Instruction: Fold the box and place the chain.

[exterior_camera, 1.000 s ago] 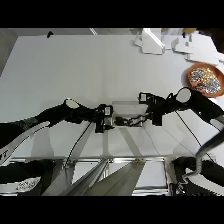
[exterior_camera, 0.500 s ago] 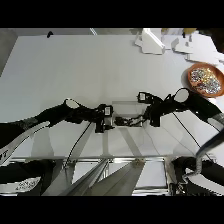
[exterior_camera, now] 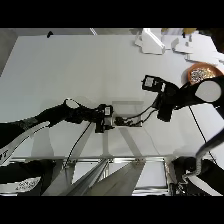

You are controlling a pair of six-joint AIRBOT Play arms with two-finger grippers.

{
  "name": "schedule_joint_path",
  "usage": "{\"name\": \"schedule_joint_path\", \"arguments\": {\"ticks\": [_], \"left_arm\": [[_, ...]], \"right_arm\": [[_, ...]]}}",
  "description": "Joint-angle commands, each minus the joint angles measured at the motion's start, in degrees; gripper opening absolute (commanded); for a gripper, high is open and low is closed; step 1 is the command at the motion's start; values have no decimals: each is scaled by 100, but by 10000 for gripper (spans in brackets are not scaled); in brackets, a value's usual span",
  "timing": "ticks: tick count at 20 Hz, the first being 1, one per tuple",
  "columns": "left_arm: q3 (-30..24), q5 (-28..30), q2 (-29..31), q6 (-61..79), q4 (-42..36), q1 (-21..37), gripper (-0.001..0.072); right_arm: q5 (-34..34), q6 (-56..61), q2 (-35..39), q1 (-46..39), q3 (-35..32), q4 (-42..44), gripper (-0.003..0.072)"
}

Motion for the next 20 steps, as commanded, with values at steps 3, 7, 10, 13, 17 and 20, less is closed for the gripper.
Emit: {"name": "schedule_joint_path", "arguments": {"ticks": [3, 7, 10, 13, 17, 20], "left_arm": [[0, 2, 2, 2, 2, 0, 254], [0, 2, 2, 2, 0, 0, 254], [0, 2, 2, 2, 2, 0, 254], [0, 2, 0, 2, 2, 0, 254], [0, 2, 2, 2, 2, 0, 254], [0, 2, 0, 2, 2, 0, 254]], "right_arm": [[-52, 966, 136, 1158, 1147, 352, 17], [-61, 1174, -227, 1401, 1145, 809, 17], [63, 1176, -780, 1403, 1134, 811, 17], [15, 1176, -1283, 1401, 955, 758, 18], [-372, 1178, -1788, 1397, 527, 566, 93], [-455, 1167, -1956, 1397, 514, 544, 179]]}}
